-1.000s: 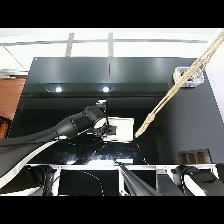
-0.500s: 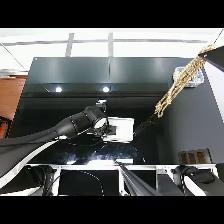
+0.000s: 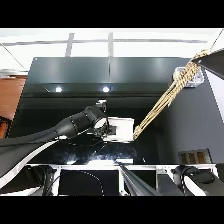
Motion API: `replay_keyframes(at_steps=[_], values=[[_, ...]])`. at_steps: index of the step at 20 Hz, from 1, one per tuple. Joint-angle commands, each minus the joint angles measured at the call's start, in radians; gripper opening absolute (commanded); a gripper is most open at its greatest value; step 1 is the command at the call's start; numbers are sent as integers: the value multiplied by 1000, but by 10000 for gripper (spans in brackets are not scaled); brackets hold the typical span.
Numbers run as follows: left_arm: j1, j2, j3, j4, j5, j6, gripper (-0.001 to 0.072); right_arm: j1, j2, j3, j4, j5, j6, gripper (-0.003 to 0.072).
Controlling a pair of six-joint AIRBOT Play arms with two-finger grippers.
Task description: Fold the box and place the chain.
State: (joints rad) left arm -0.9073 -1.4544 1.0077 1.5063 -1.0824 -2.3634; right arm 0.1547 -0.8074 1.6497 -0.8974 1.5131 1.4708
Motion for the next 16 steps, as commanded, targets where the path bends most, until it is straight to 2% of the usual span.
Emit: replay_keyframes(at_steps=[1,7,16], values=[[1,0,0,0,0,0,28,0,0,0,93,-18,-3,43],[1,0,0,0,0,0,27,27,0,0,191,-36,-3,43],[1,0,0,0,0,0,27,56,-17,0,201,-93,-10,43]])
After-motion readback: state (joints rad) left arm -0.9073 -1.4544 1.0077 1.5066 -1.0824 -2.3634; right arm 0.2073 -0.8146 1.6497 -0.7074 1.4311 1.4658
